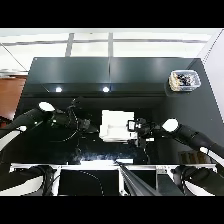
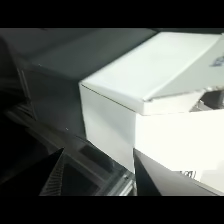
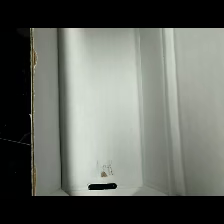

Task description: Fold the box and place the chain.

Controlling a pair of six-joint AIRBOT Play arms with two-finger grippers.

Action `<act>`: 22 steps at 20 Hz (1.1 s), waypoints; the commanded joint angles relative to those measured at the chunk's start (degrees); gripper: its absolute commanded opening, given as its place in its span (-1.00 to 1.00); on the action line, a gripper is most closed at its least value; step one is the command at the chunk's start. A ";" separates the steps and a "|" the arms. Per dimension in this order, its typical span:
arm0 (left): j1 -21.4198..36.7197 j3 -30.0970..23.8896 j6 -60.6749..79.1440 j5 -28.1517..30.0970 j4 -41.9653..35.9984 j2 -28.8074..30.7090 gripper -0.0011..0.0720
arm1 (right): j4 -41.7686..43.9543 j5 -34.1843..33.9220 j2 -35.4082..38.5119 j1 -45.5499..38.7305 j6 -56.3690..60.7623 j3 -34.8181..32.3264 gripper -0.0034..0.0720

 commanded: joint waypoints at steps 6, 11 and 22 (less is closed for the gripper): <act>-0.02 0.17 0.00 -1.25 -0.11 2.19 0.74 | 0.02 0.00 -0.02 0.00 -0.02 -0.02 0.61; -0.04 0.17 0.02 -1.03 -1.36 2.19 0.80 | 0.02 0.00 -0.02 0.00 0.00 -0.02 0.61; -7.50 0.20 -0.94 6.12 -1.29 2.19 0.96 | 0.02 0.00 -0.02 0.00 0.00 -0.02 0.60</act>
